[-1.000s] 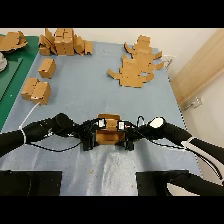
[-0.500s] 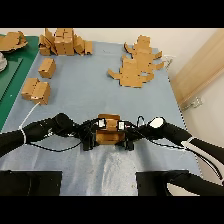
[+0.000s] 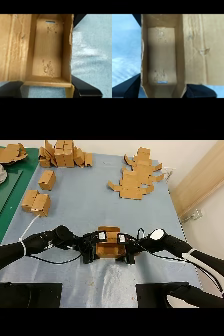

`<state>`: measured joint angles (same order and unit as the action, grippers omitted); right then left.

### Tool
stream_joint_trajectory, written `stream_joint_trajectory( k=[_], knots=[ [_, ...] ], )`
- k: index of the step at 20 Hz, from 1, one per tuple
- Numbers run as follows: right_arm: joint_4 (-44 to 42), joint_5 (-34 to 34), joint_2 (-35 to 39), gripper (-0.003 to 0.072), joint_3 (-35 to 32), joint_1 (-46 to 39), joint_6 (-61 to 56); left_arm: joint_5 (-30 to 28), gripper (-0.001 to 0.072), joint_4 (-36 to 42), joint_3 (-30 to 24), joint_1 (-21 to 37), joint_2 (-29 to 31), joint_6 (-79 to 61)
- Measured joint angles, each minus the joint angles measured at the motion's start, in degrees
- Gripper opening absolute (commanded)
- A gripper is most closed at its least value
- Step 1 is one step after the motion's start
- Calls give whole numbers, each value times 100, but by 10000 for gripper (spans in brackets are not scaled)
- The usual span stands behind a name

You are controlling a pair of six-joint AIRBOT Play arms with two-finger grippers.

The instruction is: Fold the box.

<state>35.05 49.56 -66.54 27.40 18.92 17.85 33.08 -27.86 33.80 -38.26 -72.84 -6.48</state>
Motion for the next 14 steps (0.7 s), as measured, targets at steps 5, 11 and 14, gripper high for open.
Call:
stream_joint_trajectory(
  k=[5, 11, 14],
  knots=[
    [319, 208, 474, 717, 114, -144, -122, -26, 415, 9, 0, 0, -2, 11],
    [1180, 212, 1080, 710, 151, -651, -1355, -55, 415, 9, 0, 0, -4, 11],
    [1106, 299, 1412, 700, 160, -756, -2776, -52, 415, 7, 0, 0, -4, 11]
  ],
)
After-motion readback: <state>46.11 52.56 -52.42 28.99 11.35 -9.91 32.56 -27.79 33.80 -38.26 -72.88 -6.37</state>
